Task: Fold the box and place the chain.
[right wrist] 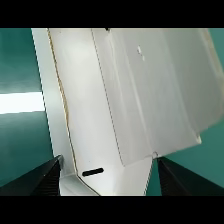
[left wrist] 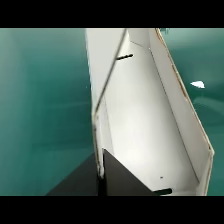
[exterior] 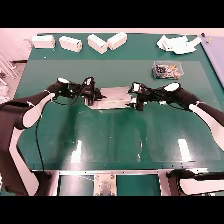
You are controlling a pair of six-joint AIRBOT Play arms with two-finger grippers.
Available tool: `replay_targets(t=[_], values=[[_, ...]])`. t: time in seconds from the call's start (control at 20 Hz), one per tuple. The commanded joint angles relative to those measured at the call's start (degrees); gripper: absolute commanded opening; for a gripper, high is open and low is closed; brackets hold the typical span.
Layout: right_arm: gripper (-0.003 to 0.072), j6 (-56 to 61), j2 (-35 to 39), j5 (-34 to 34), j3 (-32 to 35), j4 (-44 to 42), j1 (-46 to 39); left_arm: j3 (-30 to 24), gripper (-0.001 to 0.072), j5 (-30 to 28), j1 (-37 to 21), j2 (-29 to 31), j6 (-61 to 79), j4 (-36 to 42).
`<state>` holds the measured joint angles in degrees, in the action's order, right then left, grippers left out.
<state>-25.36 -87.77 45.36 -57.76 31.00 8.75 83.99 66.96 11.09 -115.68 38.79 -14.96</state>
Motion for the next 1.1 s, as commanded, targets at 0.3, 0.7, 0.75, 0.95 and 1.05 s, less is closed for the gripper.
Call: replay_targets(t=[0.3,0.7,0.75,0.95,1.05], values=[[0.0700,-2.34,-4.76,7.91,-2.54,-0.57,-1.99,0.04,0.0020,-0.04,0.04,-0.04,0.04,-0.07],[0.0700,-7.91,-7.61,13.62,-3.54,-7.23,-3.65,0.04,0.0020,-0.13,0.04,-0.04,0.07,-0.07],[0.0700,-7.91,-8.07,14.45,-4.13,-7.23,-3.63,0.04,0.0021,-0.11,0.04,-0.04,0.04,-0.07],[0.0700,-8.35,-10.10,16.76,-6.86,-6.73,-3.63,0.04,0.0020,-0.13,0.04,-0.04,0.07,-0.04],[0.0699,-8.35,-11.63,18.08,-8.74,-6.29,-3.63,0.04,0.0020,-0.13,0.04,-0.04,0.07,-0.07]])
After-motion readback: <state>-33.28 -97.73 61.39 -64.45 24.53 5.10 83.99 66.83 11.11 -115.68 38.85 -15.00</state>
